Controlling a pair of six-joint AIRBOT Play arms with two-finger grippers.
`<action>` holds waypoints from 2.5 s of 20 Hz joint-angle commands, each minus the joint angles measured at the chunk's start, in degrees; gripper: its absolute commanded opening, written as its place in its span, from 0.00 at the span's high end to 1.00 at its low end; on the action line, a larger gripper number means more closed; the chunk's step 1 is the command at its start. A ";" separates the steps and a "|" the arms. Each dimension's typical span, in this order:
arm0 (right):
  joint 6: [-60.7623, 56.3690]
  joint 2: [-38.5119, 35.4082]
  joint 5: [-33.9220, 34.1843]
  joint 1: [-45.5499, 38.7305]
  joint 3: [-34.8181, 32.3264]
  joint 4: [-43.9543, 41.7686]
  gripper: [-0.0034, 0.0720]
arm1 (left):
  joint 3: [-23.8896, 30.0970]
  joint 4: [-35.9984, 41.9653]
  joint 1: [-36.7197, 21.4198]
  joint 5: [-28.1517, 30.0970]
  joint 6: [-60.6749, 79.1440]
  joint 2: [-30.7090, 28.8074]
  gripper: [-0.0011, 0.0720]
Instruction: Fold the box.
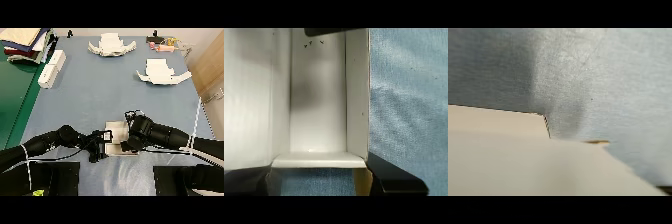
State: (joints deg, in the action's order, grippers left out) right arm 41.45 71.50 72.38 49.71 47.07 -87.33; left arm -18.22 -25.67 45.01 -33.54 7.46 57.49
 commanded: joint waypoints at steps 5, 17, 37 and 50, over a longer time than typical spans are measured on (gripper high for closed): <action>1.20 -0.46 2.21 0.00 0.24 0.55 0.41 | -0.04 -0.02 0.00 0.00 0.02 0.00 0.37; 2.14 -0.48 2.54 0.02 0.22 -0.15 0.36 | -0.04 -0.02 0.00 0.00 0.02 0.00 0.37; 4.33 -13.66 17.00 -5.25 6.01 11.06 0.95 | -0.04 -0.02 0.00 0.00 0.02 0.00 0.37; 33.70 -6.91 1.44 -35.93 2.97 -22.88 0.95 | -0.04 -0.02 0.00 2.62 1.16 0.00 0.37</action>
State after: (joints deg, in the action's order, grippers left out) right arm 70.37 63.11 75.57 16.40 50.13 -104.20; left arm -18.22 -25.69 45.06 -33.26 7.55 57.52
